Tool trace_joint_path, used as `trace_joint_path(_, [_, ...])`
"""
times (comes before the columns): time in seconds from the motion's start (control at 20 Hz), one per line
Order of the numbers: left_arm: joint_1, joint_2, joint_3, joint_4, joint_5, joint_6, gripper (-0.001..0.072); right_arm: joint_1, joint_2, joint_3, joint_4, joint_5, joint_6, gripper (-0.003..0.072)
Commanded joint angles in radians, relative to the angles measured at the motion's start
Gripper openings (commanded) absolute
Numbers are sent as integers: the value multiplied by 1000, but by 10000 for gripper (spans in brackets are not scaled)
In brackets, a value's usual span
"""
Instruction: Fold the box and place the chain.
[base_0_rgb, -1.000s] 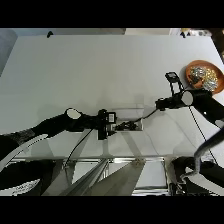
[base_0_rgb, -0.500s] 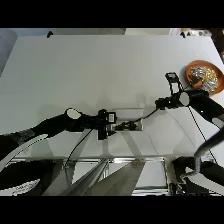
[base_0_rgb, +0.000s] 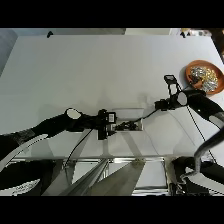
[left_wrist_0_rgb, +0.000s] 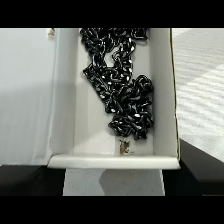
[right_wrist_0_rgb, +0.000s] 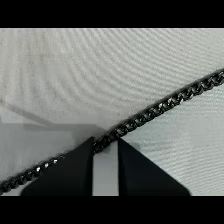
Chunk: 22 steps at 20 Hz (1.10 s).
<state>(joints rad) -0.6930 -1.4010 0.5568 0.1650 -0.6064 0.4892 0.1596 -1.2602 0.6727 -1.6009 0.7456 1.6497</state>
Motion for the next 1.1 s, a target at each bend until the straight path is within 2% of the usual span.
trace_joint_path(0.0, [0, 1, 0, 0, 0, 0, 373, 0, 2, -1, -1, 31, -34, 18])
trace_joint_path(0.2, [0, 1, 0, 0, 0, 0, 373, 0, 79, -1, -50, 60, -34, 18])
trace_joint_path(0.6, [0, 1, 0, 0, 0, 1, 373, 3, 378, -1, -17, 208, -35, 18])
trace_joint_path(0.8, [0, 1, 0, 0, 0, 0, 373, 13, 533, -1, 163, 272, -114, 18])
trace_joint_path(1.05, [0, 1, 0, 0, 0, 0, 373, 161, 639, -1, 338, 315, -189, 19])
